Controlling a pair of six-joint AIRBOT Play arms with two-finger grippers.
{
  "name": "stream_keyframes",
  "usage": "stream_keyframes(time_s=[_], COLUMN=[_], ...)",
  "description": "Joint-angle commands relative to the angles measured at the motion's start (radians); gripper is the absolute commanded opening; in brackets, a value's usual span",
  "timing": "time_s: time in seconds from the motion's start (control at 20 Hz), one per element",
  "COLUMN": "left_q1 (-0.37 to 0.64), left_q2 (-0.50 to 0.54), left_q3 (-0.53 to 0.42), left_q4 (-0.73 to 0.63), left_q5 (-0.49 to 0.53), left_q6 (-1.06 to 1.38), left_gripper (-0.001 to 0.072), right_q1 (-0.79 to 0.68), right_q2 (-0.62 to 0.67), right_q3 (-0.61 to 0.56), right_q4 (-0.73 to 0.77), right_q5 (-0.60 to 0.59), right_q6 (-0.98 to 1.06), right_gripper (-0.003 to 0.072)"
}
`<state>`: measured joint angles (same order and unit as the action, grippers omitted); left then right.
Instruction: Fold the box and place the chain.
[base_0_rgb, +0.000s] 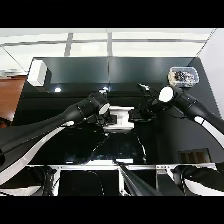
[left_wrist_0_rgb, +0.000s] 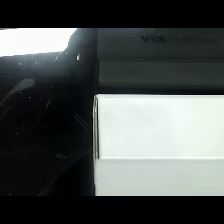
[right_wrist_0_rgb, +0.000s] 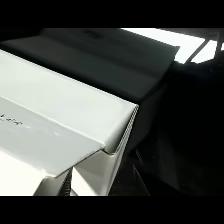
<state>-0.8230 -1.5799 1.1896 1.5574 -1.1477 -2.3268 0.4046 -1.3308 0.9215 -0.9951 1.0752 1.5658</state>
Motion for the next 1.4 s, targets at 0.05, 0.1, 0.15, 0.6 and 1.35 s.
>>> stream_keyframes(time_s=[0.05,0.1,0.15,0.6,1.35], left_q1=[0.0,0.0,0.0,0.0,0.0], left_q2=[0.0,0.0,0.0,0.0,0.0], left_q3=[0.0,0.0,0.0,0.0,0.0], left_q4=[0.0,0.0,0.0,0.0,0.0], left_q5=[0.003,0.003,0.003,0.003,0.002], left_q6=[0.0,0.0,0.0,0.0,0.0], left_gripper=[0.0028,0.0028,0.0028,0.0028,0.0028], right_q1=[0.051,0.078,0.105,0.254,0.283], right_q2=[0.0,0.0,0.0,-0.116,-0.139], right_q3=[0.003,0.003,0.003,0.112,0.117], right_q4=[-0.111,-0.151,-0.193,-0.455,-0.48], right_q5=[-0.034,-0.049,-0.062,-0.023,-0.022], right_q6=[0.114,0.145,0.177,0.497,0.639], right_gripper=[0.0358,0.0358,0.0358,0.0359,0.0024])
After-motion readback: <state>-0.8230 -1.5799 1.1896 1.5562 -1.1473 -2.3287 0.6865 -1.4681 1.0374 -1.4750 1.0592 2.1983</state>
